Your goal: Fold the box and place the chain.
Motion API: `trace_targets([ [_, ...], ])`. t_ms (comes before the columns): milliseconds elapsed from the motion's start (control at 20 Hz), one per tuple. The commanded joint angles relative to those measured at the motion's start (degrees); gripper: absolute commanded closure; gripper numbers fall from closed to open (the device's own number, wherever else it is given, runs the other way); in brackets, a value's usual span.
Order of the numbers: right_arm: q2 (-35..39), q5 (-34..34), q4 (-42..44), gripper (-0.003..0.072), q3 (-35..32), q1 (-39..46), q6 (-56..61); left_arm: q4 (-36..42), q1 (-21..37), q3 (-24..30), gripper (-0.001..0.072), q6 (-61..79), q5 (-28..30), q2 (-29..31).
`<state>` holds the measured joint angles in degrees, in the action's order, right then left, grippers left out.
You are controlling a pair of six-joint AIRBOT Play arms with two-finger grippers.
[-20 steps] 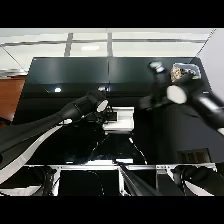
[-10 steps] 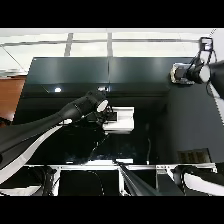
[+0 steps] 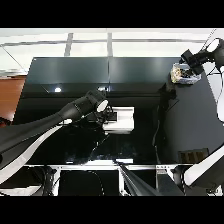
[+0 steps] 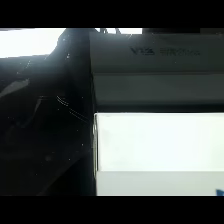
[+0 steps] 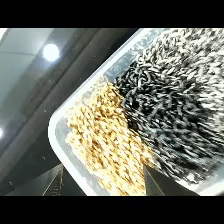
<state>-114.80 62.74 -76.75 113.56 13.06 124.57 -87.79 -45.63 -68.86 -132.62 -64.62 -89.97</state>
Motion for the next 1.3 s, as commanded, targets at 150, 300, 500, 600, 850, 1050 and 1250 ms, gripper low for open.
trace_targets([
  [150, -6.19, 0.26, 5.51, 0.0154, 4.20, 0.59, 3.17, -0.02, 0.04, -0.04, 0.0682, 0.00, 0.02, 0.02],
  [300, -7.39, 1.36, 5.55, 0.0202, 4.20, 0.31, 2.10, -0.02, 0.04, -0.04, 0.0682, -0.02, 0.02, 0.02],
  [500, -6.84, 2.73, 8.00, 0.0683, 4.22, 0.61, -9.01, -0.02, 0.04, -0.04, 0.0682, -0.02, 0.02, 0.02],
  [600, -4.74, 4.22, 7.17, 0.0673, 4.24, 0.96, -13.94, -0.02, 0.04, -0.04, 0.0682, -0.02, 0.00, 0.02],
  [850, 7.80, 4.85, 6.03, 0.0674, 4.22, 1.16, -29.16, -0.02, 0.04, -0.04, 0.0682, -0.02, 0.02, 0.02],
  [1050, 21.09, 6.71, 6.27, 0.0674, 4.22, 0.81, -36.02, -0.02, 0.04, -0.04, 0.0682, -0.02, -0.04, 0.02],
  [1250, 31.43, 14.60, 10.58, 0.0674, 3.96, 0.57, -41.13, -0.15, 0.07, -0.04, 0.0682, -0.02, 0.04, 0.02],
])
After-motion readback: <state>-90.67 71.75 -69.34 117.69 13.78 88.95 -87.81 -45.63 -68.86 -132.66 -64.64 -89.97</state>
